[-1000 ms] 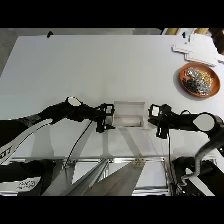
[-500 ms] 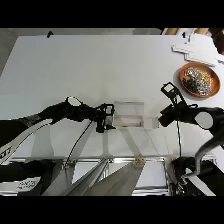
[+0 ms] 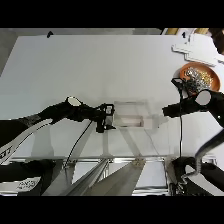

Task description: Fold the box and place the chain.

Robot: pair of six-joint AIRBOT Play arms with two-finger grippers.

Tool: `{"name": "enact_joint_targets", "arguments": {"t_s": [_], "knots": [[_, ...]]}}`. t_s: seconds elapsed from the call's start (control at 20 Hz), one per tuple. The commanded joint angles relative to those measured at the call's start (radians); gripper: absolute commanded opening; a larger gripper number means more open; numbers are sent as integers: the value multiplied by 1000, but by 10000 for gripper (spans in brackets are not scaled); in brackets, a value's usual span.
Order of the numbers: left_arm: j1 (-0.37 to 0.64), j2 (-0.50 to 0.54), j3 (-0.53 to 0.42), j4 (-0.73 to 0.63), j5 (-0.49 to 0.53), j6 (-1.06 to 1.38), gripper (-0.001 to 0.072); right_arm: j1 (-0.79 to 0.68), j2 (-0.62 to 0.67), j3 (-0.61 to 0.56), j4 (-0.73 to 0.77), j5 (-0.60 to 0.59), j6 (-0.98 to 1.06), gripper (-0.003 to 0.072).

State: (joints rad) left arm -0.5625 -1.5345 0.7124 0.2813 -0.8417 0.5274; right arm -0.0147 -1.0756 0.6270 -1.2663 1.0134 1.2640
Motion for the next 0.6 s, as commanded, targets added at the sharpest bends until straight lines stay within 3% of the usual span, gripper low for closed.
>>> {"name": "enact_joint_targets", "arguments": {"t_s": [0.0, 0.3, 0.55], "knots": [[0, 0, 0, 0, 0, 0, 205, -43, -38, -51, 226, 3, -122, 18], [0, 0, 0, 0, 0, 0, 205, -36, -38, -116, 243, -76, -123, 18], [0, 0, 0, 0, 0, 0, 205, 70, -38, -161, 283, -116, -138, 18]]}}
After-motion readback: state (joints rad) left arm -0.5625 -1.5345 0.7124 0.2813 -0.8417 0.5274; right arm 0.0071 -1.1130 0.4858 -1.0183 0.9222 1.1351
